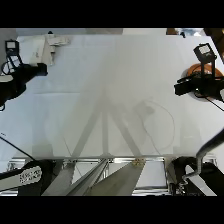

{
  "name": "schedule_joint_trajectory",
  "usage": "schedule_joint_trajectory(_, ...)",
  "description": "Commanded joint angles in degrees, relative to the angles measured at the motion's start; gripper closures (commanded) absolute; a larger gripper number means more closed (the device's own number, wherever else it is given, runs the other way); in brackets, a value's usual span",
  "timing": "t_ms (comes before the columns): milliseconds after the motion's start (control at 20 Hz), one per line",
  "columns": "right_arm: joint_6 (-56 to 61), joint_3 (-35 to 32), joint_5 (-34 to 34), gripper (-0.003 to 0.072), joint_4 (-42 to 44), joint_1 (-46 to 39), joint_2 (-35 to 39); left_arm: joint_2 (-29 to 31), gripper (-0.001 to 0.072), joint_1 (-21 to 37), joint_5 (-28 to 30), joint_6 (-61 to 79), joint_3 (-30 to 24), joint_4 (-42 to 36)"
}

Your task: Fold the box and place the chain.

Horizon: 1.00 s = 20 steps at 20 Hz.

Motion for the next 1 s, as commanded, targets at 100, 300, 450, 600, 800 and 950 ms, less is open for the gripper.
schedule_joint_trajectory(100, 0.02, 0.07, 0.02, 0.0673, 0.00, -0.04, 0.07, -9.11, 0.0701, 0.68, -1.07, -0.87, 0.07, 0.17)
schedule_joint_trajectory(300, 0.02, 0.07, 0.02, 0.0673, 0.00, -0.04, 0.07, -11.78, 0.0700, 0.68, -1.01, -0.79, 0.04, 0.20)
schedule_joint_trajectory(450, 0.02, 0.07, 0.02, 0.0673, 0.00, -0.04, 0.07, -11.58, 0.0280, 0.68, -1.01, -0.74, 0.07, 0.20)
schedule_joint_trajectory(600, 0.02, 0.07, 0.00, 0.0673, 0.00, -0.04, 0.07, -9.40, 0.0006, 0.68, -1.62, -0.74, 0.07, 0.22)
schedule_joint_trajectory(800, 0.02, 0.07, 0.00, 0.0673, 0.00, -0.04, 0.07, -2.45, 0.0006, 0.68, -2.60, -0.74, 0.07, 0.22)
schedule_joint_trajectory(950, 0.02, 0.07, 0.00, 0.0673, 0.00, -0.04, 0.07, 3.98, 0.0007, 0.68, -2.54, -0.59, 0.07, 0.24)
